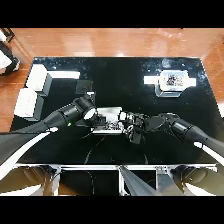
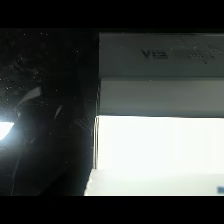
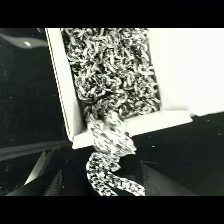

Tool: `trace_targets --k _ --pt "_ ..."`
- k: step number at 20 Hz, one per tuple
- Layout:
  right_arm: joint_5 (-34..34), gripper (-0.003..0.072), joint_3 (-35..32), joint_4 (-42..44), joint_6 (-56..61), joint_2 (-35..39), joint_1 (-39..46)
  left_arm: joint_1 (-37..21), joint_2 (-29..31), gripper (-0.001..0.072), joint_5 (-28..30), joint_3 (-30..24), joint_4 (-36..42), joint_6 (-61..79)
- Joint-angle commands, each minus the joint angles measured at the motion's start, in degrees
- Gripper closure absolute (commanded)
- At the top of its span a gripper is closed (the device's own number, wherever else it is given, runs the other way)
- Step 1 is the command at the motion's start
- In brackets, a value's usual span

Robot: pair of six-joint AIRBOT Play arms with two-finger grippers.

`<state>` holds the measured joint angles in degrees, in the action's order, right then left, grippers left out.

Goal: Fold the box and place the chain.

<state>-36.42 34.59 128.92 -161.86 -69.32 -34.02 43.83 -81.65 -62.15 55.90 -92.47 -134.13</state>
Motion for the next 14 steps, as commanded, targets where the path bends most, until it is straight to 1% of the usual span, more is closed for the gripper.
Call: trace_targets --k 1,3,4,5,12,13,14 --pt "0.4 0.0142 0.0 0.5 -0.4 -1.0 -0.6 0.0 0.0 0.0689 0.0 0.0 -0.1 0.0" --pt "0.4 0.0143 0.0 0.5 -0.4 -1.6 -0.6 0.0 0.0 0.0689 0.0 0.0 -0.1 0.0" --pt "0.4 0.0219 0.0 0.5 -0.4 -1.7 -0.6 0.0 0.0 0.0689 0.0 0.0 -0.1 0.0" --pt "0.5 0.0268 0.0 0.5 -0.4 -1.7 -0.6 0.0 0.0 0.0689 0.0 0.0 -0.1 0.0" --pt "2.5 0.0270 0.0 0.0 -0.7 -1.7 -1.3 0.0 0.0 0.0689 0.2 0.0 -0.1 0.0" --pt "2.7 0.0344 0.0 -0.2 -0.7 -1.7 -1.4 0.0 0.0 0.0689 0.2 0.0 -0.1 0.0" --pt "2.8 0.0445 0.0 -0.2 -0.7 -1.7 -1.5 0.0 0.0 0.0689 0.2 0.0 -0.1 0.0"
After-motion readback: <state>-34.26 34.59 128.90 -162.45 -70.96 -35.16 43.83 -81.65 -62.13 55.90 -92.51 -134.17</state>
